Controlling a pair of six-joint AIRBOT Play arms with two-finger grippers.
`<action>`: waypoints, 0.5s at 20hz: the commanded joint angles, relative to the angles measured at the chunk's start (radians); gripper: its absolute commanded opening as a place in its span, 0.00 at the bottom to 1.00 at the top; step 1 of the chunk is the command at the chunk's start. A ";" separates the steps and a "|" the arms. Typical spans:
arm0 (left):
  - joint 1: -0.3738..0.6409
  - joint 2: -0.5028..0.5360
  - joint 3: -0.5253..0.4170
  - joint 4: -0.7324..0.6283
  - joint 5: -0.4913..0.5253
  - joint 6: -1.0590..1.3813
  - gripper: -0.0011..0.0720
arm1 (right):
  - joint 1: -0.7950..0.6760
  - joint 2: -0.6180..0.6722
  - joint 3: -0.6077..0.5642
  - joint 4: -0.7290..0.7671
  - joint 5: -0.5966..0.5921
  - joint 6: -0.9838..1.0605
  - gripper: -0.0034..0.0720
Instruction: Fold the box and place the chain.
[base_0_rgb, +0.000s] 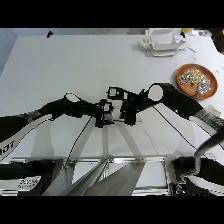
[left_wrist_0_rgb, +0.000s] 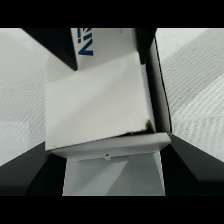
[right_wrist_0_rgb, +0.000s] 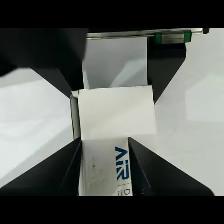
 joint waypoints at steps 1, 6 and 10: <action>0.000 0.001 0.000 -0.005 0.009 -0.004 0.13 | 0.000 0.014 -0.006 0.011 0.039 0.000 0.54; 0.000 0.001 0.000 -0.005 0.009 -0.004 0.13 | 0.000 0.061 -0.006 0.011 0.041 0.000 0.69; 0.000 0.001 0.000 -0.005 0.008 -0.004 0.13 | 0.000 0.075 -0.006 0.022 0.061 -0.003 0.67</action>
